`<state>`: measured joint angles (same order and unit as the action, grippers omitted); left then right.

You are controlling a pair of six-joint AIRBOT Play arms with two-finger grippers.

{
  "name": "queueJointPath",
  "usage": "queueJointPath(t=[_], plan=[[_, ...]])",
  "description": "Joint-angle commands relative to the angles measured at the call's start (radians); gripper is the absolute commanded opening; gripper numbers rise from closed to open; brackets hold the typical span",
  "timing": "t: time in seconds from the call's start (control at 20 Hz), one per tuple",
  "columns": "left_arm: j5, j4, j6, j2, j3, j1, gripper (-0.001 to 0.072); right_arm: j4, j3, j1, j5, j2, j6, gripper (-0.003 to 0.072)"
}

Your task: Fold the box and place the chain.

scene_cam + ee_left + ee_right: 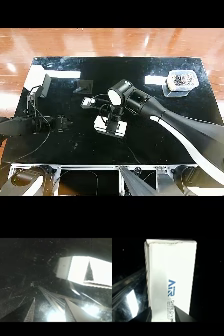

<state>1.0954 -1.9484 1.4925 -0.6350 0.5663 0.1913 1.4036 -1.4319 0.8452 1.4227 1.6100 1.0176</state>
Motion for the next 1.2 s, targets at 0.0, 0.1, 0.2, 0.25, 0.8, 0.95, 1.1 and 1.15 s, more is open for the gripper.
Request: queueJointPath(t=[0.0,0.1,0.2,0.25,0.8,0.95,1.1,1.15], plan=[[0.0,0.0,0.0,0.001,0.0,-0.001,0.0472,0.003,0.004,0.001,0.006,0.0,0.003,0.0322],[0.0,0.0,0.0,0.001,0.0,-0.001,0.0472,0.003,0.004,0.0,0.008,0.0,0.004,0.0435],[0.0,0.0,0.0,0.001,0.0,-0.001,0.0472,0.003,0.004,0.0,0.01,0.0,0.003,0.0458],[0.0,0.0,0.0,0.001,0.0,-0.001,0.0472,0.002,0.004,0.001,0.01,0.0,0.003,0.0458],[0.004,-0.001,0.0,0.001,0.0,-0.001,0.0472,-0.039,0.006,-0.087,-0.012,-0.13,0.384,0.0279],[0.015,-0.003,0.0,0.001,0.0,-0.001,0.0472,-0.158,0.185,-0.182,-0.2,-0.298,0.662,0.0032],[0.072,-0.008,0.0,0.0,0.0,0.005,0.0472,-0.378,0.524,-0.167,-0.626,-0.486,0.958,0.0032],[0.077,-0.008,0.0,-0.005,0.0,0.007,0.0472,-0.472,0.609,-0.133,-0.782,-0.495,0.983,0.0033]])
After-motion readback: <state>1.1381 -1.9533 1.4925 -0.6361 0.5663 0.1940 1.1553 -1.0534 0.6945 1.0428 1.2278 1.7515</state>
